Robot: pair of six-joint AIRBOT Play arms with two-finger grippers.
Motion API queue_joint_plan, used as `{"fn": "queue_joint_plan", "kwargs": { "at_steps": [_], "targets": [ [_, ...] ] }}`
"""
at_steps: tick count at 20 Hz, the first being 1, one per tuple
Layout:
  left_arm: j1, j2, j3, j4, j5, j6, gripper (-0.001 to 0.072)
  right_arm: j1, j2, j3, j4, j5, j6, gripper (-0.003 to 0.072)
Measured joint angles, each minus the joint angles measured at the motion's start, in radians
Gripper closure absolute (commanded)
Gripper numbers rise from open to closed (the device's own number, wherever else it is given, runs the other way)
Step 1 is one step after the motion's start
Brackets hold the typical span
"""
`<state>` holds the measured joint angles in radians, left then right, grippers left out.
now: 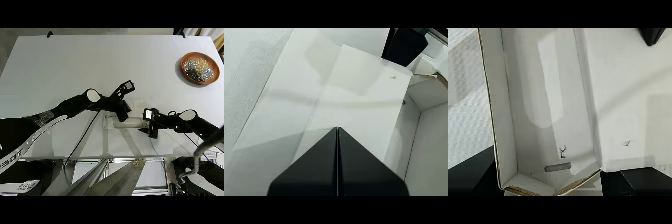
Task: Fold the box and place the chain.
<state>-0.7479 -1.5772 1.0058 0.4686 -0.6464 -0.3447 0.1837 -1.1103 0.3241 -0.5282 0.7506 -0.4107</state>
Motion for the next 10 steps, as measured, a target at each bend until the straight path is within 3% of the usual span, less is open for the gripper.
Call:
{"fn": "queue_joint_plan", "kwargs": {
  "at_steps": [5,10],
  "targets": [
    [0.031,0.098,-0.001,0.098,-0.031,-0.004,0.0705,0.000,0.000,0.000,0.001,-0.002,-0.001,0.0287],
    [0.087,0.214,-0.002,0.303,-0.190,-0.084,0.0705,0.000,0.000,0.000,0.002,-0.003,0.001,0.0287]
  ]
}}
